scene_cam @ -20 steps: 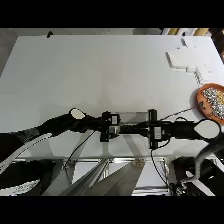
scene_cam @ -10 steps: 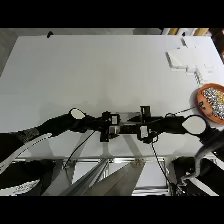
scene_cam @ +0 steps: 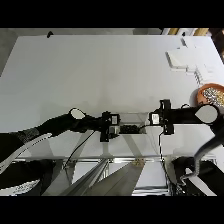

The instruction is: Fold the box and place the chain.

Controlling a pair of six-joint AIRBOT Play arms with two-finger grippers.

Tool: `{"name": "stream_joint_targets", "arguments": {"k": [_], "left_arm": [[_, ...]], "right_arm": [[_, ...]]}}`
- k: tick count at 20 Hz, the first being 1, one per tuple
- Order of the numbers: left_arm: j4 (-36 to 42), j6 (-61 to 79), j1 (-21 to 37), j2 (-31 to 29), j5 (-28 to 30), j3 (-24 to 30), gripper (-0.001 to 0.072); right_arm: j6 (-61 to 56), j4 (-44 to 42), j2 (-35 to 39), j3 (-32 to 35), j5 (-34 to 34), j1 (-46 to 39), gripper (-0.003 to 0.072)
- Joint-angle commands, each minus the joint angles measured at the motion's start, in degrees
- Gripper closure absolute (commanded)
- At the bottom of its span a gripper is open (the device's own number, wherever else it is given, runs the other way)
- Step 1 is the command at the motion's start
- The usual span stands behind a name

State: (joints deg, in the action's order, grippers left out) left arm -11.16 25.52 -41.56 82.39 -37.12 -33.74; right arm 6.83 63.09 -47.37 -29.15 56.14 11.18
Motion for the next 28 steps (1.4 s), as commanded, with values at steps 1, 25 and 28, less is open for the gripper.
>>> {"name": "stream_joint_targets", "arguments": {"k": [1, 25, 28], "left_arm": [[0.0, 0.0, 0.0, 0.0, 0.0, 0.0, 0.0435], [0.0, 0.0, 0.0, 0.0, 0.0, 0.0, 0.0435], [0.0, 0.0, 0.0, 0.0, 0.0, 0.0, 0.0435]], "right_arm": [[-0.8, 5.5, -4.4, 2.8, -3.2, -1.1, 0.0516], [2.0, 4.8, -10.3, 3.5, -1.7, -1.1, 0.0670], [0.4, 4.2, -1.5, 3.5, 0.5, -1.0, 0.0670]]}}
